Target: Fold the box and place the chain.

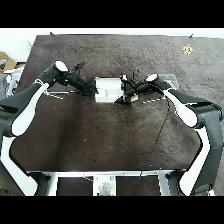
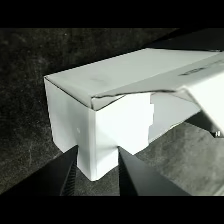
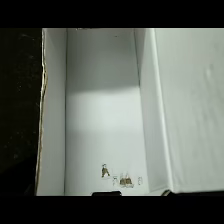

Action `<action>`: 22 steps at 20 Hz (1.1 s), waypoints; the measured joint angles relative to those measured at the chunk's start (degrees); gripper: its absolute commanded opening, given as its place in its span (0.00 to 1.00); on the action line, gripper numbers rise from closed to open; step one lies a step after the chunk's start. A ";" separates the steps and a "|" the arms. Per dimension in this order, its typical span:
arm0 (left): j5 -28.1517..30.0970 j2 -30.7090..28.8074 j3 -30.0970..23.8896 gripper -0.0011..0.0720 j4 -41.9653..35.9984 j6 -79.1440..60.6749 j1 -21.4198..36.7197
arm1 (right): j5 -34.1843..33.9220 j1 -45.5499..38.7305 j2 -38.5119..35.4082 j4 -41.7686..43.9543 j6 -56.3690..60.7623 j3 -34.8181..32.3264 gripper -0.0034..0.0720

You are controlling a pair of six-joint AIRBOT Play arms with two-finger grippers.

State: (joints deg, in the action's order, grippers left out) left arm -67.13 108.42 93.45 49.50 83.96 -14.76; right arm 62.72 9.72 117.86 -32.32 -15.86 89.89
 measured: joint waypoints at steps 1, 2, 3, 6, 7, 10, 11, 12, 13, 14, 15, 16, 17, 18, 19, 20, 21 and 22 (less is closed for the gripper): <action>0.35 0.00 0.44 0.39 1.40 1.03 -0.55 | 0.02 0.00 0.00 0.00 0.00 0.00 0.64; 0.70 -0.02 0.79 0.39 2.69 1.97 -1.05 | 0.02 0.00 0.00 0.00 0.00 0.00 0.64; 1.25 0.00 1.03 0.39 4.20 2.80 -1.55 | 0.02 0.00 0.00 0.00 -0.02 0.00 0.64; 1.92 0.07 1.46 0.39 7.65 5.97 -2.64 | 0.04 0.00 0.00 0.00 -0.02 0.00 0.64; 2.12 0.15 1.60 0.39 8.94 7.13 -3.04 | 0.04 0.00 0.00 0.00 -0.02 0.00 0.64; 2.19 0.17 2.84 0.39 13.11 10.62 -4.50 | 0.04 0.00 0.00 0.00 0.00 0.00 0.64; 2.10 0.26 3.58 0.39 15.32 12.28 -5.25 | 0.04 0.00 0.00 0.00 0.00 0.00 0.64; 1.88 0.44 4.39 0.39 17.51 13.88 -6.03 | 0.04 0.00 0.00 0.00 0.00 0.00 0.64; 1.40 0.83 5.40 0.39 20.00 15.63 -6.93 | 0.04 0.00 0.00 0.00 0.00 0.00 0.64; 0.83 1.42 6.60 0.39 22.32 17.09 -7.78 | 0.04 0.00 0.00 0.00 0.00 0.00 0.64; 0.17 2.08 7.80 0.39 24.17 18.34 -8.52 | 0.02 0.00 0.00 0.00 0.00 0.00 0.64; -0.55 2.84 8.98 0.39 25.90 19.50 -9.27 | 0.02 0.00 0.00 0.00 0.00 0.00 0.63; -1.38 3.58 10.12 0.39 27.56 20.68 -9.94 | 0.04 0.00 0.00 0.00 0.00 0.00 0.63; -1.97 4.15 10.99 0.39 29.07 21.66 -10.60 | 0.04 0.00 0.00 0.00 0.00 0.00 0.64; -2.47 4.70 11.85 0.39 30.42 22.73 -11.30 | 0.02 0.00 0.00 0.00 0.00 0.00 0.64; -2.80 5.09 12.48 0.39 31.78 23.67 -11.82 | 0.02 0.00 0.00 0.00 0.00 0.00 0.64; -3.15 5.42 13.00 0.39 33.40 24.65 -12.39 | 0.02 0.00 0.00 0.00 -0.02 0.00 0.64; -3.30 5.64 13.33 0.39 34.88 25.66 -12.90 | 0.02 0.00 0.00 0.00 0.00 0.00 0.64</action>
